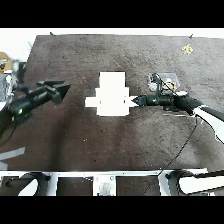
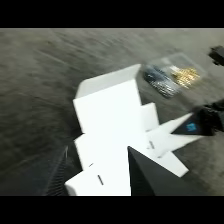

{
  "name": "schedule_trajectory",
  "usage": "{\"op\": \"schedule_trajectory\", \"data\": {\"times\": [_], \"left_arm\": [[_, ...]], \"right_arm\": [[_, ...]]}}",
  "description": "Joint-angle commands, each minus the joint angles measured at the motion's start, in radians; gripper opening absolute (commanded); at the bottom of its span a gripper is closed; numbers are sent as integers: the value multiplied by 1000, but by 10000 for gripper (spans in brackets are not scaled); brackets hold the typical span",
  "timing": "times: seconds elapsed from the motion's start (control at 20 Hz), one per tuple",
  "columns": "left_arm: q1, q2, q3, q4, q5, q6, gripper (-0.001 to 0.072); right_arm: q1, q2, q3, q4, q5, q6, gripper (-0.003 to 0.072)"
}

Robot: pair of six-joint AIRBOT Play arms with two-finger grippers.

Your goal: Fold the box and place the chain.

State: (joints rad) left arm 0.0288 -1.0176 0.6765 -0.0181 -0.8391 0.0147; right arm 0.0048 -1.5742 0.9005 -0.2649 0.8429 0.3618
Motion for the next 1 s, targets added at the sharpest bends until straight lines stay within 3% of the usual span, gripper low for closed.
{"op": "schedule_trajectory", "data": {"times": [0.0,0.25,0.5,0.7,0.95], "left_arm": [[-14,-365,317,160,-234,-153,434],[-138,-715,827,486,-280,-460,435],[-158,-1024,1239,552,-497,-696,436],[-160,-1169,1361,545,-542,-693,436],[-166,-1216,1361,479,-612,-640,436]], "right_arm": [[1,1,1,0,-14,-8,6],[1,1,1,0,-23,-11,6],[1,1,1,0,-21,-30,6],[1,1,1,-1,-24,-30,6],[1,1,1,-3,-24,-30,6]]}}
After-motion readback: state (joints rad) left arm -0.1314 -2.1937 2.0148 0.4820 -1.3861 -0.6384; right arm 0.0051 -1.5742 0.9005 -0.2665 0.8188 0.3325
